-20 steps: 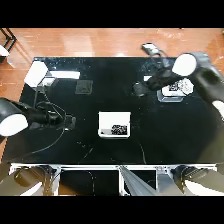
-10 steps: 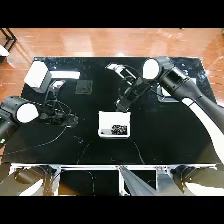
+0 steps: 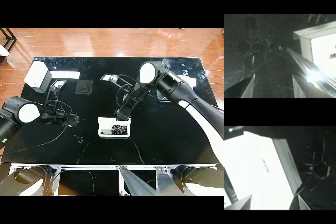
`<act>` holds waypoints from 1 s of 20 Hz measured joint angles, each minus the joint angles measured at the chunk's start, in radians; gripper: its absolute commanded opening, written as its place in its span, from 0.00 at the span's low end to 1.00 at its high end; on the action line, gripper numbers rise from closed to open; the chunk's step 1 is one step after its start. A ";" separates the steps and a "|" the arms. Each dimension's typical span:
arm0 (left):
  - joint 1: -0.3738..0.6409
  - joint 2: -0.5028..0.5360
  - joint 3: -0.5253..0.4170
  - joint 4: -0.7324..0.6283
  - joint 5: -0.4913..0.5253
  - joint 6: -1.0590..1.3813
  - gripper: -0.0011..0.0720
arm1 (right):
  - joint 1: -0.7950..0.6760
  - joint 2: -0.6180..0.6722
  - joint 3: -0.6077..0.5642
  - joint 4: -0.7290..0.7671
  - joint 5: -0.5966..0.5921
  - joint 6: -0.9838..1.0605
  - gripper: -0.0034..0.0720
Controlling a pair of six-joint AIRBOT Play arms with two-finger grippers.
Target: Fold the box and place the chain.
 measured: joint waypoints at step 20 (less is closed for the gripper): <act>0.000 -0.001 0.000 0.000 0.046 -0.007 0.79 | 0.023 -0.007 -0.090 0.043 0.027 -0.136 0.98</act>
